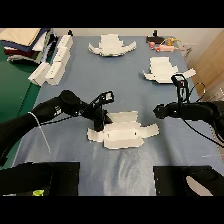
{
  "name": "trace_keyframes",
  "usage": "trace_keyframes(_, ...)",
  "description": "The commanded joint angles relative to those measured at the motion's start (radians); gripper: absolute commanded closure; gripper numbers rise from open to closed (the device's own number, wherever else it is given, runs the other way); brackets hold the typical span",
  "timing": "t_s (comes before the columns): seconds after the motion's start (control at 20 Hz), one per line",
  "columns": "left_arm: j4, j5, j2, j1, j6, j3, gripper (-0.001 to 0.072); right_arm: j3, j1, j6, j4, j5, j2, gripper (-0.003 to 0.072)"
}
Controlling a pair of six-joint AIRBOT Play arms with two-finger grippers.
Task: Fold the box.
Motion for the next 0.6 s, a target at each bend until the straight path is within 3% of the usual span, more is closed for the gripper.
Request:
trace_keyframes(0.0,0.008,-0.002,0.003,-0.002,0.002,-0.006,0.0701,0.000,0.000,0.000,0.000,-0.001,-0.001,0.0260)
trace_keyframes(0.55,0.035,-0.019,0.011,-0.056,-0.029,-0.010,0.0699,0.000,0.000,0.000,0.000,-0.001,-0.001,0.0260)
